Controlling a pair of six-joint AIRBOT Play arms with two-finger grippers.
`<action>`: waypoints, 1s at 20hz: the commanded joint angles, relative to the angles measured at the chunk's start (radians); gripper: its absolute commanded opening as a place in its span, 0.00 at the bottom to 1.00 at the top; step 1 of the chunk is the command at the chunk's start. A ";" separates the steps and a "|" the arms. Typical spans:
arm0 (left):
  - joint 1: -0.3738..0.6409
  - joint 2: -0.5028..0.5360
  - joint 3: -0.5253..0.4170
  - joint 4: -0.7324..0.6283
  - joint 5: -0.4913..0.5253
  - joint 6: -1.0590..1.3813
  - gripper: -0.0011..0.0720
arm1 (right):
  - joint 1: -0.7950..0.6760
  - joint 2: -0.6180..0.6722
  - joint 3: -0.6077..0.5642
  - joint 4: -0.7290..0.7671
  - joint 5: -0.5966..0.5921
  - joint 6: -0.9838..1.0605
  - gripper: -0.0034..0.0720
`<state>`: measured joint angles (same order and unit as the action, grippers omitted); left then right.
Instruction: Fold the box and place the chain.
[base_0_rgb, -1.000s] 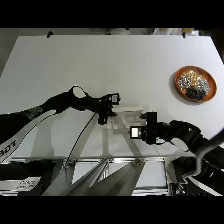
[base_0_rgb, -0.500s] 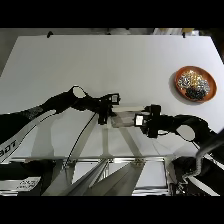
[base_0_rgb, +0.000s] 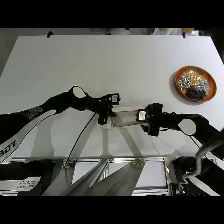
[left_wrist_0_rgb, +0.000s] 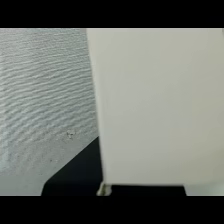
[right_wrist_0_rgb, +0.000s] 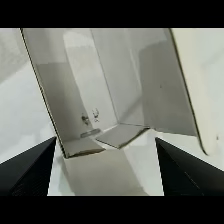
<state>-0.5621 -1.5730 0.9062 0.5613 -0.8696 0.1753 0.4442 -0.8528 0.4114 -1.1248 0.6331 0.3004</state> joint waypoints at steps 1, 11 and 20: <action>0.000 -0.001 0.001 0.000 0.001 0.000 0.03 | -0.011 -0.056 0.002 0.035 0.003 -0.049 0.97; 0.000 -0.001 0.001 0.000 0.001 0.000 0.03 | -0.199 -0.112 0.002 0.397 0.072 -0.478 0.97; 0.000 -0.001 0.001 0.000 0.001 0.000 0.03 | -0.228 -0.250 0.002 0.518 0.120 -0.655 0.97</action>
<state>-0.5621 -1.5730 0.9062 0.5613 -0.8688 0.1753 0.2211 -1.0660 0.4133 -0.6701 0.7219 -0.2615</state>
